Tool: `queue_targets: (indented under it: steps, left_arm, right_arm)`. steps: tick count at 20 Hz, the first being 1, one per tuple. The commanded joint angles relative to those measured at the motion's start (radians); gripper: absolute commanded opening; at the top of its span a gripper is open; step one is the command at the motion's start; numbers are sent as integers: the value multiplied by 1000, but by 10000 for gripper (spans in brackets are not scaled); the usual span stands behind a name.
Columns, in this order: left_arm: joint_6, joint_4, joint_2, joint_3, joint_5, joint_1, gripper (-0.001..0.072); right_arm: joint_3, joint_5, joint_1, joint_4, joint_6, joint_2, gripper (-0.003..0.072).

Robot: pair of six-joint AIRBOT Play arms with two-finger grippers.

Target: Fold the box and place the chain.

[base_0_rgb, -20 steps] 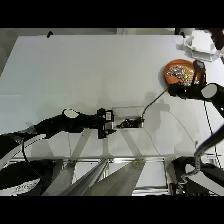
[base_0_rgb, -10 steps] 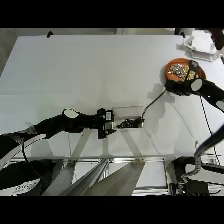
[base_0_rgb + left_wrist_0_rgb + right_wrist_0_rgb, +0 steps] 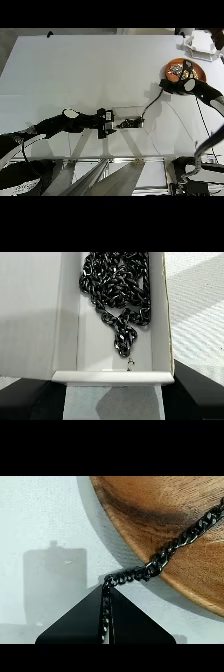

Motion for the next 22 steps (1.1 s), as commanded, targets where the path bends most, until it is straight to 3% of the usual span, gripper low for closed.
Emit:
queue_targets:
  steps: [1, 6, 10, 14, 22]
  left_arm:
    - [0, 0, 1, 0, 0, 0, 150]
    - [0, 0, 1, 0, 0, 0, 150]
    - [0, 0, 1, 0, 0, 0, 150]
    - [0, 0, 1, 0, 0, 0, 150]
    - [0, 0, 1, 0, 0, 0, 150]
  right_arm:
    - [0, 0, 3, 5, 12, 2, 13]
    - [0, 70, 3, 5, -48, 113, 10]
    - [0, 291, 3, 5, -219, 338, 10]
    - [0, 481, 3, 22, -246, 579, 11]
    - [0, 660, 3, 314, -359, 975, 11]
